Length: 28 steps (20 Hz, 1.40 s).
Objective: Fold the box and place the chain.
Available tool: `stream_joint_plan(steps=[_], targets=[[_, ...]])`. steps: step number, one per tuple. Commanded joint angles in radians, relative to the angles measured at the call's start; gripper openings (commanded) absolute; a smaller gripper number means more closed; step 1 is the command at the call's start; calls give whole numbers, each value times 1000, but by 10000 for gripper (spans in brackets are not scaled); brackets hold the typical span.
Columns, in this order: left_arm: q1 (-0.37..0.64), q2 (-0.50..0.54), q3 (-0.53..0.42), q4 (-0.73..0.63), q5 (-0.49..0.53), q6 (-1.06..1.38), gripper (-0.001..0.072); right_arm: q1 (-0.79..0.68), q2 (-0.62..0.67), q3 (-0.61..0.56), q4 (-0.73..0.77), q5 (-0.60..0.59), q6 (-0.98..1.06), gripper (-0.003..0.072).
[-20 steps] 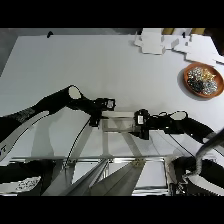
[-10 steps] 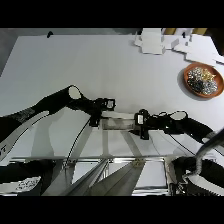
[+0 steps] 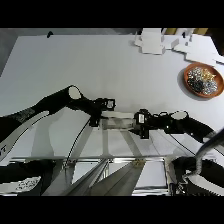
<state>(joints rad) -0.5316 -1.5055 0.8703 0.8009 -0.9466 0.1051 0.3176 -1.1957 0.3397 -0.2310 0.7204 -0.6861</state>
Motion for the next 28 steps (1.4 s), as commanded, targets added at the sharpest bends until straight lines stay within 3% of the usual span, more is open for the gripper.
stream_joint_plan(steps=[1, 28], targets=[[0, 0, 0, 0, 0, 0, 10, 0, 0, 1, -21, 3, 8, 396], [0, 0, 0, 0, 0, 0, 10, 32, 0, 0, -61, -25, 34, 381]])
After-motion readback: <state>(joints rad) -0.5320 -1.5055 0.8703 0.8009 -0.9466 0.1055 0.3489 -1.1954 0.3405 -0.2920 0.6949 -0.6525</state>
